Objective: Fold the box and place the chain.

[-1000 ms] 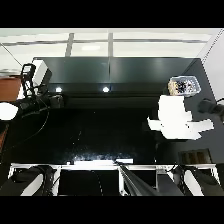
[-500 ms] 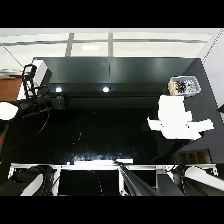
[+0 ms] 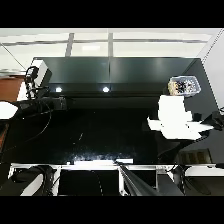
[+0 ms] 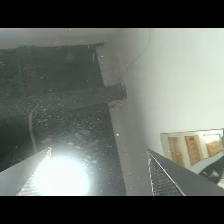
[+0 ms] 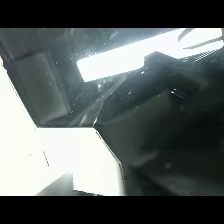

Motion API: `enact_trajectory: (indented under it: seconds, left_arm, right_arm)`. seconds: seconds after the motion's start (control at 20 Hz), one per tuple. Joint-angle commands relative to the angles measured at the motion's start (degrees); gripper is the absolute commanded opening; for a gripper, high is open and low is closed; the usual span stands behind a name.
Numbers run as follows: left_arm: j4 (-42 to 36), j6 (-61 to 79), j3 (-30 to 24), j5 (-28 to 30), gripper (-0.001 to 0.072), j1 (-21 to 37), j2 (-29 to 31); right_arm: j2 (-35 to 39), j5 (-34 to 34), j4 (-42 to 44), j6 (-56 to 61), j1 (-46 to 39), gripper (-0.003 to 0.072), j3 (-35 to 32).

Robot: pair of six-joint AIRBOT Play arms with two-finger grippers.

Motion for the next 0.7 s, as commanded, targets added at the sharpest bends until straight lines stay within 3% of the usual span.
enact_trajectory:
  seconds: [0.0,0.05,0.3,0.5,0.65]
  left_arm:
    - [-0.74,0.02,0.0,-0.92,0.0697,-0.02,-0.04]
    - [-0.74,0.02,0.0,-1.16,0.0697,-0.02,-0.04]
    - [-0.68,0.07,0.0,-1.31,0.0697,-0.02,-0.04]
    - [-0.68,0.07,0.0,-1.16,0.0697,-0.02,-0.07]
    - [-0.94,0.04,-0.02,-2.51,0.0697,-0.02,-0.26]
  right_arm:
    - [-0.96,2.99,0.57,-1.11,0.09,0.0085,0.17]
    - [-0.96,4.22,1.7,-1.49,0.09,0.0018,0.15]
    - [0.76,10.97,14.56,-1.49,1.29,0.0019,-1.68]
    - [8.17,10.25,16.24,-1.36,9.6,0.0019,-9.79]
    - [15.54,6.6,23.78,0.15,17.64,0.0019,-17.44]
